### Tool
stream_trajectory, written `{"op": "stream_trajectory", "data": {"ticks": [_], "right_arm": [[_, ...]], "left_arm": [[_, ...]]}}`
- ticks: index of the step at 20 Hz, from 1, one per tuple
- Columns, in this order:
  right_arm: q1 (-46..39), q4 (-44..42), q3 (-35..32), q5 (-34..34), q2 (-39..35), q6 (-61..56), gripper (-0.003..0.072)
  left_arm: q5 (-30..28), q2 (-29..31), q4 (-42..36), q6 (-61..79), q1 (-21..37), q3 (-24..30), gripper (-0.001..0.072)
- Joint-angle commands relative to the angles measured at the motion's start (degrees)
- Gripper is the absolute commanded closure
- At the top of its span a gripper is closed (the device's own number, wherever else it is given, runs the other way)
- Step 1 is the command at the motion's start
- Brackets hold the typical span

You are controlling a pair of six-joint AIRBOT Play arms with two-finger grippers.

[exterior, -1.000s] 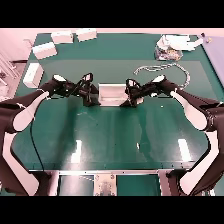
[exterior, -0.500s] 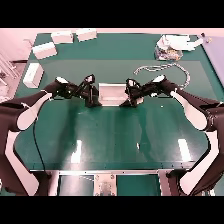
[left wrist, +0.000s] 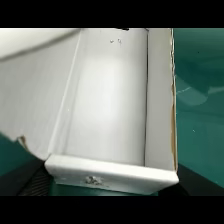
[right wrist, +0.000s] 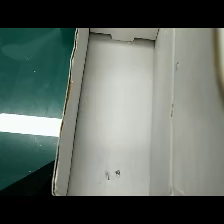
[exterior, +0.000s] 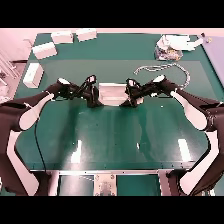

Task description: Fold the box and place the chain.

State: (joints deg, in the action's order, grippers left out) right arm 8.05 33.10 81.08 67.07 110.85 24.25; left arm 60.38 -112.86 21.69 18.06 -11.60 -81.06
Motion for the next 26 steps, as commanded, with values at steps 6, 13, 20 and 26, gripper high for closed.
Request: {"op": "stream_trajectory", "data": {"ticks": [6,13,20,26], "right_arm": [[0.0,0.0,0.0,0.1,0.0,0.0,0.0106],[0.0,0.0,0.0,0.1,0.0,0.0,0.0106],[0.0,0.0,0.0,0.1,0.0,0.0,0.0106],[0.0,0.0,0.0,0.1,0.0,0.0,0.0106]], "left_arm": [[-0.1,-0.5,-2.4,0.7,-0.1,0.0,-0.0011],[0.0,-0.5,-2.4,1.1,-0.1,0.0,0.0083],[0.1,-0.5,-1.1,9.0,-0.1,0.0,0.0192],[-1.3,-0.5,-1.0,8.9,-0.1,0.0,0.019]]}}
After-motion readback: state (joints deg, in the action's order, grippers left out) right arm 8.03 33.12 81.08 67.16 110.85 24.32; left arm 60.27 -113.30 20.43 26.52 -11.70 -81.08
